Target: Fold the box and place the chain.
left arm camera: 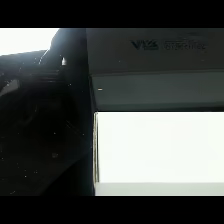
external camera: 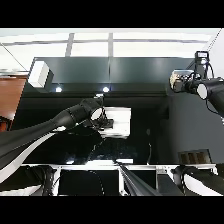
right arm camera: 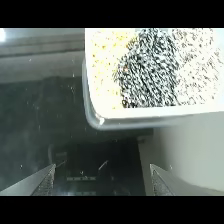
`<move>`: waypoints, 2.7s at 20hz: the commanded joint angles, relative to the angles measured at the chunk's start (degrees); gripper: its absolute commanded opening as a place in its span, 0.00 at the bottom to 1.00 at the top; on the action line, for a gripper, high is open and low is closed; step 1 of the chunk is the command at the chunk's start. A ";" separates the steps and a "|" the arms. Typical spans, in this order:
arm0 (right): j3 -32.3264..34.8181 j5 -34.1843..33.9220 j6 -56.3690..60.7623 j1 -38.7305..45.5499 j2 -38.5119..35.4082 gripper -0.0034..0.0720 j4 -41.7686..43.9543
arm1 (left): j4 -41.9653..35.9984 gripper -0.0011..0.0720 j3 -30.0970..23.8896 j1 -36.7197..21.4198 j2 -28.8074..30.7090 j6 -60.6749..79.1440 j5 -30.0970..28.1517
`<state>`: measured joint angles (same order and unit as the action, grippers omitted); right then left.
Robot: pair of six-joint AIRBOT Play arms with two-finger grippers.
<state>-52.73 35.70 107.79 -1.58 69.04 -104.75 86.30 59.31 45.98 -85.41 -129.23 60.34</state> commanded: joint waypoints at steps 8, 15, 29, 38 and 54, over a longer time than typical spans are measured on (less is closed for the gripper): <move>-11.69 -8.48 13.46 8.44 12.50 0.95 1.25 | 0.00 0.05 0.04 -0.04 -0.04 0.02 -0.11; -40.50 18.14 -0.24 12.79 33.11 0.89 18.27 | 0.02 0.05 0.04 -0.04 -0.04 0.02 -0.17; -43.60 22.93 -3.37 14.40 39.21 0.06 20.72 | 0.00 0.05 0.04 -0.04 -0.04 0.02 -0.31; -48.41 26.14 -17.35 14.34 20.15 0.06 20.74 | -0.02 0.05 0.04 -0.04 -0.04 0.02 -0.31; -14.14 43.54 -31.32 5.27 -15.80 0.06 50.51 | 0.02 0.05 0.04 -0.04 -0.04 0.02 -1.05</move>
<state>-77.19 78.39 79.02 5.13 57.98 -64.38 86.28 59.31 45.98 -85.41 -129.23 59.70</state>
